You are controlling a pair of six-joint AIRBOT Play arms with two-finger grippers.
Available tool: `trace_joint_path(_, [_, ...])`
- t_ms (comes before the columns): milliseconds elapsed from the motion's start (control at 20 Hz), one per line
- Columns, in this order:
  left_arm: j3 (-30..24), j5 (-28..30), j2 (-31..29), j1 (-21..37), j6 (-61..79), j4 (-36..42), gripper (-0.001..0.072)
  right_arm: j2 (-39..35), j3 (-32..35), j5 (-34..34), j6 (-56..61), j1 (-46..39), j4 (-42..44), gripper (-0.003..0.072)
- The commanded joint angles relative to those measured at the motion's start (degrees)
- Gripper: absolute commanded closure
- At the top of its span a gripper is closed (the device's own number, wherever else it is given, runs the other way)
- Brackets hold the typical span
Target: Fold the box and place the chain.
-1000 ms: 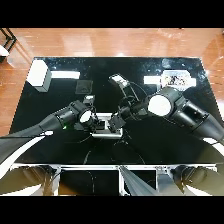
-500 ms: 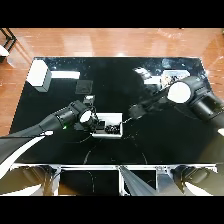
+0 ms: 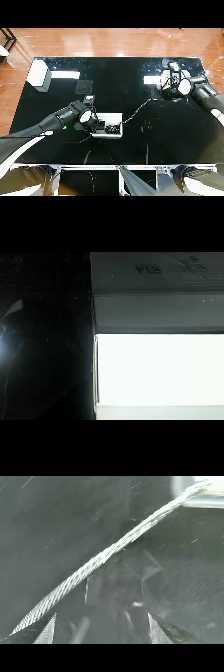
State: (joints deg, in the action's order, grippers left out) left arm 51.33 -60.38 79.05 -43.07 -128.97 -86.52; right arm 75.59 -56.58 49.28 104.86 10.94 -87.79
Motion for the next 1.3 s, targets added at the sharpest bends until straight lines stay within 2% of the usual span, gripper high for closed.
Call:
trace_joint_path(0, [-0.02, 0.07, 0.04, 0.04, 0.00, 0.00, 0.0684, 6.32, -1.42, -7.45, 12.74, -3.06, -0.81, -0.0015])
trace_joint_path(200, [-0.02, -0.07, 0.04, 0.02, 0.00, 0.00, 0.0684, 12.09, -4.79, -8.79, 16.65, -3.08, -0.79, -0.0014])
trace_joint_path(300, [-0.02, -0.26, 0.02, 0.04, 0.00, 0.00, 0.0684, 13.31, -6.10, -11.58, 19.56, -3.39, -0.76, 0.0103])
trace_joint_path(500, [-0.02, -0.33, 0.02, 0.04, 0.00, 0.00, 0.0684, 14.95, -7.82, -10.99, 23.04, -5.38, -0.74, 0.0122])
trace_joint_path(550, [-0.02, -0.35, 0.02, 0.04, 0.00, -0.02, 0.0684, 14.97, -7.82, -10.54, 23.12, -5.79, -0.76, 0.0227])
trace_joint_path(650, [-0.02, -0.22, 0.04, 0.04, 0.00, -0.24, 0.0684, 14.97, -7.82, -9.66, 23.06, -6.21, -0.76, 0.0235])
trace_joint_path(700, [-0.02, -0.22, 0.04, 0.04, 0.00, -0.24, 0.0684, 14.97, -7.82, -9.18, 22.47, -6.27, -0.74, 0.0305])
trace_joint_path(800, [-0.02, -0.22, 0.04, 0.04, 0.00, -0.24, 0.0684, 14.97, -7.82, -7.89, 19.15, -6.29, -0.35, 0.0576])
trace_joint_path(850, [-0.02, -0.22, 0.04, 0.04, 0.00, -0.22, 0.0684, 14.95, -7.93, -7.15, 16.26, -6.29, 1.07, 0.0659])
trace_joint_path(1050, [-0.02, -0.22, 0.04, 0.04, 0.00, -0.24, 0.0684, 13.44, -10.62, -1.68, 6.95, -6.25, 4.85, 0.0659])
trace_joint_path(1250, [-0.02, -0.24, 0.04, 0.02, 0.00, -0.24, 0.0684, 2.62, -11.67, 2.40, -4.09, -6.25, 6.12, 0.0660])
